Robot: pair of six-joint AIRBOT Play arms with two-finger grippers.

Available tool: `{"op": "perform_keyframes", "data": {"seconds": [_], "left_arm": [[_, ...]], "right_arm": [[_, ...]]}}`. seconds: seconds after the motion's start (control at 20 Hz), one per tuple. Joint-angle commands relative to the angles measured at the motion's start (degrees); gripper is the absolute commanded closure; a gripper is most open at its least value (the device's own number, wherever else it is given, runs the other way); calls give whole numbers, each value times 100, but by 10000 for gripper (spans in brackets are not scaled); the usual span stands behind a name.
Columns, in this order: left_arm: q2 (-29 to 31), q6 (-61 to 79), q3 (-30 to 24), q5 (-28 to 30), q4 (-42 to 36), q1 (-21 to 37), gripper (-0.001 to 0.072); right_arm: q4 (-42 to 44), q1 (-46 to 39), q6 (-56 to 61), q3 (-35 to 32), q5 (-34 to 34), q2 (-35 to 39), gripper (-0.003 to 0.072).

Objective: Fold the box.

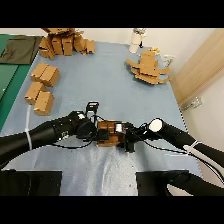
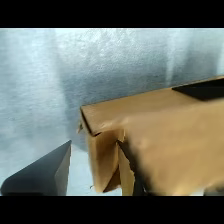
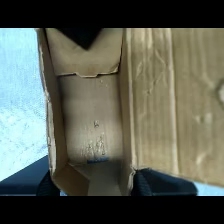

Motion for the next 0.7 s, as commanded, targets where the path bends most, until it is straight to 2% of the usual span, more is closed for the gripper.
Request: {"op": "perform_keyframes", "data": {"seconds": [0.0,0.15,0.3,0.65], "left_arm": [[-358,-164,345,-166,146,-149,273],[-627,-175,573,-313,160,-197,273],[-754,-175,570,-485,173,-195,274],[-813,-155,566,-350,170,-197,275]], "right_arm": [[0,0,0,-2,0,-4,189],[0,0,0,-2,2,-2,189],[2,0,0,-2,0,-2,189],[0,0,0,-2,0,-2,189]]}}
